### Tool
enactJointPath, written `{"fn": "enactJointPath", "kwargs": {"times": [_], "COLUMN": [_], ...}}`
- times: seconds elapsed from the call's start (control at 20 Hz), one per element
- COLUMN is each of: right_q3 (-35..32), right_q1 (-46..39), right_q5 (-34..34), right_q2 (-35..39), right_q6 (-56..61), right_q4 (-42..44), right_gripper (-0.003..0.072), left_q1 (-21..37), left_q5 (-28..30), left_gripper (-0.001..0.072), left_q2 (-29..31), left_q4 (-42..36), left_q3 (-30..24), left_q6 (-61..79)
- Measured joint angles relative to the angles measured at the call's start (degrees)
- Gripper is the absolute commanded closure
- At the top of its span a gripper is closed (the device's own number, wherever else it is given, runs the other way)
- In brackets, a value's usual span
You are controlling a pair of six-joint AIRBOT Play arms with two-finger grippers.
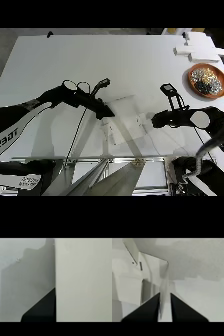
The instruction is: Fold the box and place the chain.
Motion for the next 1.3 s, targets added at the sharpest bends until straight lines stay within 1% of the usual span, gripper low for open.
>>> {"fn": "enactJointPath", "kwargs": {"times": [0.05, 0.15, 0.3, 0.4, 0.55, 0.65, 0.85, 1.3], "right_q3": [0.4, 1.8, 4.5, 5.5, 6.3, 6.4, 6.6, 6.6], "right_q1": [0.0, 0.0, 0.0, 0.0, 0.0, 0.0, 0.0, 0.0], "right_q5": [0.2, 1.5, 5.0, 7.0, 9.2, 10.3, 11.3, 11.4], "right_q2": [0.0, 0.2, 1.0, 2.4, 5.3, 6.9, 8.2, 8.6], "right_q6": [0.0, 0.0, 0.0, 0.0, 0.0, 0.0, 0.2, 0.2], "right_q4": [0.2, 0.5, 0.1, -1.0, -2.7, -3.1, -3.7, -3.9], "right_gripper": [0.033, 0.0268, 0.0269, 0.0271, 0.0274, 0.0274, 0.0275, 0.0277], "left_q1": [-0.7, -2.7, -6.4, -8.6, -10.7, -11.4, -12.0, -12.1], "left_q5": [1.2, 3.9, 7.2, 9.4, 12.4, 14.6, 18.1, 19.9], "left_gripper": [0.0706, 0.0707, 0.0706, 0.0707, 0.0707, 0.0707, 0.0707, 0.0707], "left_q2": [1.0, 3.2, 5.9, 6.5, 6.7, 6.4, 4.8, 2.5], "left_q4": [0.3, 2.6, 8.7, 12.9, 16.1, 16.4, 14.2, 12.4], "left_q3": [0.0, 0.4, 0.7, 0.7, 0.8, 0.8, 0.8, 0.8], "left_q6": [1.7, 5.3, 10.4, 11.6, 12.5, 12.8, 13.3, 13.5]}}
